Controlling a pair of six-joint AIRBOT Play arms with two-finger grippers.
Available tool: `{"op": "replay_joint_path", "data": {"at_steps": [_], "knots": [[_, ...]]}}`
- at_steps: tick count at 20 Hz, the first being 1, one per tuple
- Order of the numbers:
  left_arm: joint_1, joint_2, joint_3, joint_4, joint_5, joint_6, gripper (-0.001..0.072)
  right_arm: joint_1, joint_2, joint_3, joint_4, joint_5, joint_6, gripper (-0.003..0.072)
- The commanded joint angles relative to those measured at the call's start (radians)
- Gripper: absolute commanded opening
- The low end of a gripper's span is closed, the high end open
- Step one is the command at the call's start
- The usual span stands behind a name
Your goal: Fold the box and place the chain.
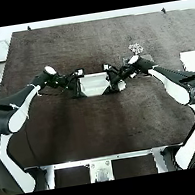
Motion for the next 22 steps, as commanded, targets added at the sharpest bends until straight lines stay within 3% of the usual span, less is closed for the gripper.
{"op": "replay_joint_path", "data": {"at_steps": [1, 18, 19, 20, 22], "knots": [[0.001, -0.008, 0.000, -0.018, 0.008, 0.031, 0.0717, 0.000, 0.000, 0.000, 0.000, 0.000, 0.000, 0.0579], [0.006, -0.016, 0.000, -0.049, 0.001, 0.065, 0.0705, 0.000, 0.000, 0.000, 0.000, 0.000, 0.000, 0.0579], [0.006, -0.016, 0.000, -0.049, 0.003, 0.069, 0.0689, 0.000, 0.000, 0.000, 0.000, 0.000, 0.000, 0.0578], [0.006, -0.016, 0.000, -0.048, 0.010, 0.070, 0.0620, 0.000, 0.000, 0.000, 0.000, 0.000, 0.000, 0.0579], [0.006, -0.016, 0.000, -0.049, 0.016, 0.070, 0.0593, 0.000, 0.000, 0.000, 0.000, 0.000, 0.000, 0.0579]]}}
